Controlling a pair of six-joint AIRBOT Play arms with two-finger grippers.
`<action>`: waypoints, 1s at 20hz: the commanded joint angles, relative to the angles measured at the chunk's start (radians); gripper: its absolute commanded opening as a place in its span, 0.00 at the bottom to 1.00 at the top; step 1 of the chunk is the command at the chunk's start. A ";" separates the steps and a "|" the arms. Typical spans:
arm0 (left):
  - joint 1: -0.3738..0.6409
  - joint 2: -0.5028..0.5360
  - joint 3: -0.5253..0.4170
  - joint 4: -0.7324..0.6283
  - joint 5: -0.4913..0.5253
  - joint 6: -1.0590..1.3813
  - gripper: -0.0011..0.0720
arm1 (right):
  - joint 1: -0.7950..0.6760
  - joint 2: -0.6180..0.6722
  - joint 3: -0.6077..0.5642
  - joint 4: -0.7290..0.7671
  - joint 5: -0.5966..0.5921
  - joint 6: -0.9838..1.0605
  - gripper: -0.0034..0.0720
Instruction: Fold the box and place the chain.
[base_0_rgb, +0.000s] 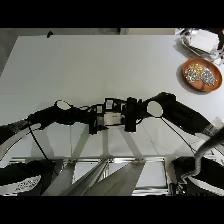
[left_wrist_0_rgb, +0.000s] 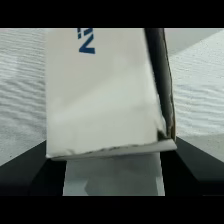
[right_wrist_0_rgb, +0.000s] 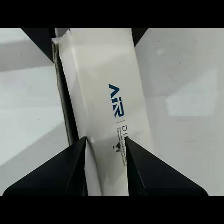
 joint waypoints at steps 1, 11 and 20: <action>0.000 0.001 -0.001 0.000 0.000 0.000 0.30 | 0.022 0.001 -0.012 0.003 0.018 0.003 0.36; 0.000 0.001 0.000 0.000 0.000 0.000 0.30 | 0.039 0.005 -0.046 -0.004 0.011 0.026 0.36; 0.000 0.001 0.000 0.000 0.000 0.000 0.30 | 0.016 0.079 -0.046 0.061 -0.036 0.024 0.50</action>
